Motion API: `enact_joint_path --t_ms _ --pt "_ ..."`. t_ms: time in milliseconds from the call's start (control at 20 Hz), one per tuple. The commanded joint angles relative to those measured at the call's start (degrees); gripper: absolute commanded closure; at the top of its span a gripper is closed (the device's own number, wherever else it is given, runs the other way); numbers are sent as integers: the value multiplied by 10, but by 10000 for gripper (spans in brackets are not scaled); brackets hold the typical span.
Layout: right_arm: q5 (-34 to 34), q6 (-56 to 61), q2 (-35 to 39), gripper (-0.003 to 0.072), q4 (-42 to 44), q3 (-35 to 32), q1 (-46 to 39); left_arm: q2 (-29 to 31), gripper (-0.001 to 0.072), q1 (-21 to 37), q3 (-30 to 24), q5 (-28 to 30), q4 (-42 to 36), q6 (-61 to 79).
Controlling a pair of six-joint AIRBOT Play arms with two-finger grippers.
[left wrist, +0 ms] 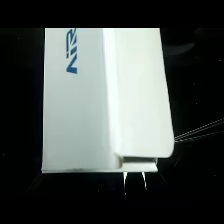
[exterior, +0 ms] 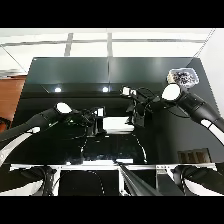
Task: Fold the box and place the chain.
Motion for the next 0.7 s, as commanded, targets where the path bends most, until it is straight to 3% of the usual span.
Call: enact_joint_path --t_ms 0,50,100,150,200,300,650 --pt "5 -7 -5 86 -1 0 5 0 376 0 0 0 0 1" --pt "11 -7 -5 87 -1 0 5 0 376 0 0 0 0 1" --pt "20 -5 -5 222 -1 0 5 0 376 0 0 0 0 1" --pt "23 0 -5 272 -1 0 5 0 376 0 0 0 0 1" --pt "24 2 -5 272 -1 0 5 0 376 0 0 0 0 1" --pt "24 2 -5 454 -1 0 5 0 376 0 0 0 0 1" --pt "23 2 -5 456 -16 -2 12 0 376 0 0 0 0 1"
